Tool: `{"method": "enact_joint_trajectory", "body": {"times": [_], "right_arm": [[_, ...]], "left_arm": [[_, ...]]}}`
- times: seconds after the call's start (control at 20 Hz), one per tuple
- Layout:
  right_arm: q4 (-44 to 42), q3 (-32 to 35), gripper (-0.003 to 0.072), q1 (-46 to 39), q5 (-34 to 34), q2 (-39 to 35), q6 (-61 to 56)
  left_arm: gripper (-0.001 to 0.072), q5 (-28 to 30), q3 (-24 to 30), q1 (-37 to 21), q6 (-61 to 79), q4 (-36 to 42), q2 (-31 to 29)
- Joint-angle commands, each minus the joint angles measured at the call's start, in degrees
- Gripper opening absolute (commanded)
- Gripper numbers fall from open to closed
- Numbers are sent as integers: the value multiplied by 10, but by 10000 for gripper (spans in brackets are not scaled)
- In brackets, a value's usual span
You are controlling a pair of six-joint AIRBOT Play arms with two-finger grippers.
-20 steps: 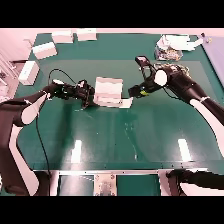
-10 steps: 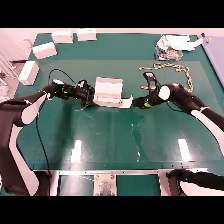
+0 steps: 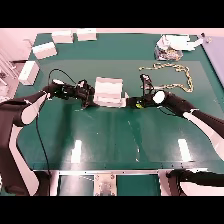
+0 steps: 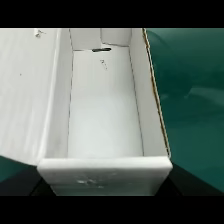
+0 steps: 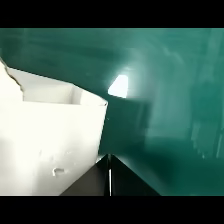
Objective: Fold the box and place the chain.
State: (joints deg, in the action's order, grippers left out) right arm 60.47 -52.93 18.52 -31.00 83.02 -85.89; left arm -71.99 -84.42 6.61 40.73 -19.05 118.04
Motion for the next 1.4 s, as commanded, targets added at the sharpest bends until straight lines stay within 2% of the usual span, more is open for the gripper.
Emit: {"method": "enact_joint_trajectory", "body": {"times": [0.0, 0.2, 0.25, 0.3, 0.6, 0.65, 0.85, 1.35], "right_arm": [[-30, -4, 10, 4, 17, -2, 20], [-30, -35, 11, 4, -7, -12, 21], [-30, -43, 37, 4, -15, -12, 22], [-29, -48, 138, 4, -16, -12, 25], [-30, -47, 166, 3, -19, -8, 26], [-31, -47, 213, 4, -21, -8, 26], [-42, -47, 235, 4, -30, -7, 26], [-61, -48, 234, 14, -29, -8, 26]], "left_arm": [[468, 0, 0, 0, 1, 0, 0], [469, 0, 0, 0, 1, 0, 0], [469, 0, 0, 0, 1, 0, 0], [469, 0, 0, 0, 1, 0, 0], [469, 0, 0, 0, 1, 0, 0], [469, 0, 0, 0, 1, 0, 0], [469, 0, 0, 0, 1, 0, 0], [469, 0, 0, 0, 1, 0, 0]]}}
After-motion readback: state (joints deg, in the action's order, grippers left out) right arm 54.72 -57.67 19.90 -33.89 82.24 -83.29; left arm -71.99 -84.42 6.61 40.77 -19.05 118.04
